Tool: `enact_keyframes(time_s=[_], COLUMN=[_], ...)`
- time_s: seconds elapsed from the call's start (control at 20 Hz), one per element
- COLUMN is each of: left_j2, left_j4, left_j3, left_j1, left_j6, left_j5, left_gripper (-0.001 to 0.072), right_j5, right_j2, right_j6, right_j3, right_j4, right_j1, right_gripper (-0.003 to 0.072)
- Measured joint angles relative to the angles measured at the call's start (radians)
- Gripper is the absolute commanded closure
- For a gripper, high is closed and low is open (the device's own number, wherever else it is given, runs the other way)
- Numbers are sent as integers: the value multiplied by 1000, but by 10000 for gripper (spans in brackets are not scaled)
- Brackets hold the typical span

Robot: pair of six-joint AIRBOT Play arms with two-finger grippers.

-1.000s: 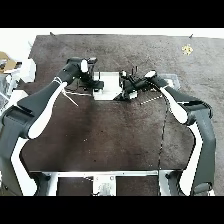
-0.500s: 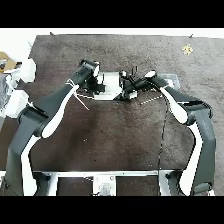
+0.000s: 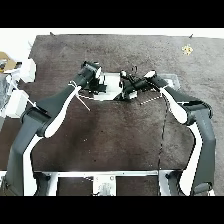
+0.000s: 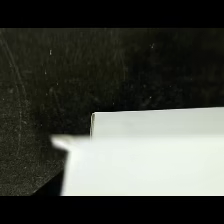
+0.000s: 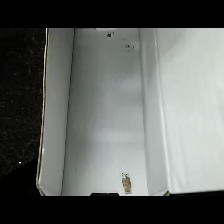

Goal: Fold the box and place the chain.

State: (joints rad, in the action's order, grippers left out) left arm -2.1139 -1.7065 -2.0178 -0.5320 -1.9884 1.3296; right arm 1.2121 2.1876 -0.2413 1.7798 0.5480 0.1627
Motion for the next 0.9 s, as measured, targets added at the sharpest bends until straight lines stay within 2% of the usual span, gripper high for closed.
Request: enact_keyframes(time_s=[0.15,0.2,0.25,0.3,0.5,0.9], left_j2=[-1,-1,-2,-2,23,130], left_j4=[8,11,6,-3,34,36], left_j3=[0,0,0,1,-2,-11], left_j1=[1,1,1,2,-2,2], left_j6=[0,2,14,18,60,202], left_j5=[0,-1,3,8,-7,52], left_gripper=[693,492,232,175,174,173], right_j5=[0,0,0,0,0,0], right_j2=[0,0,0,0,0,0], right_j6=[-2,-3,-11,-11,-5,-4], right_j3=[0,0,0,0,0,0], right_j4=[0,1,3,3,3,2], right_j1=[0,0,0,0,0,0], right_gripper=[293,293,293,293,293,293])
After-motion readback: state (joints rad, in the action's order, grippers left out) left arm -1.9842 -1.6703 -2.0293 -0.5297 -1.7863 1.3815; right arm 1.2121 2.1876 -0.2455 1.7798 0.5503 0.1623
